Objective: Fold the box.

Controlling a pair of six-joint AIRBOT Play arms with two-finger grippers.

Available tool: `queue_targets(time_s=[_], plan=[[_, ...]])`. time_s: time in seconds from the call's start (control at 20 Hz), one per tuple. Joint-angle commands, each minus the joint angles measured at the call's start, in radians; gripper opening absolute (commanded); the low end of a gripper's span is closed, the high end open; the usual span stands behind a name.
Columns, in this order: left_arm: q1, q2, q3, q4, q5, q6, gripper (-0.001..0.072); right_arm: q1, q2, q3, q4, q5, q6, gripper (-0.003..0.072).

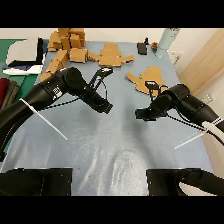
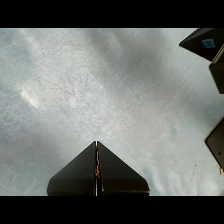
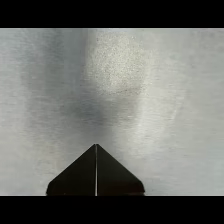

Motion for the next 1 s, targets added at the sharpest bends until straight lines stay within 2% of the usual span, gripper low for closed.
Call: queue_targets(time_s=[0.0,0.1,0.2,0.25,0.3,0.35,0.45,0.55,0.7,0.8,0.85,0.95], plan=[[0.001,-0.001,0.0,0.0,0.0,0.0,0.0014,0.0,-0.001,0.0,0.051,0.026,0.001,0.0008],[0.0,-0.001,0.0,0.0,0.0,0.0,0.0014,0.0,-0.002,0.001,0.099,0.141,0.017,0.0008],[0.001,-0.001,0.0,0.0,0.001,0.0,0.0014,-0.018,-0.019,0.031,0.027,0.205,0.019,0.001],[0.001,-0.001,0.0,0.0,0.002,0.001,0.0014,-0.064,-0.047,0.081,-0.041,0.179,0.027,0.0102],[0.0,-0.001,0.0,0.0,0.014,0.0,0.0014,-0.132,-0.084,0.145,-0.098,0.136,0.042,0.034],[0.001,-0.001,0.0,-0.002,0.036,0.0,0.0014,-0.219,-0.132,0.223,-0.131,0.091,0.041,0.0471],[0.0,-0.001,0.0,-0.002,0.06,0.0,0.0014,-0.407,-0.227,0.361,-0.151,0.06,0.038,0.0471],[0.001,-0.001,0.0,-0.001,0.071,0.0,0.0014,-0.593,-0.33,0.473,-0.074,0.082,-0.031,0.047],[0.0,-0.001,0.0,-0.002,0.127,0.0,0.0014,-0.826,-0.509,0.599,0.287,0.131,-0.27,0.0471],[0.0,-0.001,0.0,-0.002,0.15,0.0,0.0014,-0.916,-0.614,0.66,0.504,0.126,-0.401,0.047],[0.0,-0.001,0.0,0.0,0.151,0.001,0.0014,-0.943,-0.661,0.689,0.582,0.126,-0.449,0.047],[0.0,-0.002,0.0,0.0,0.169,0.0,0.0014,-0.957,-0.737,0.751,0.64,0.117,-0.51,0.0471]])
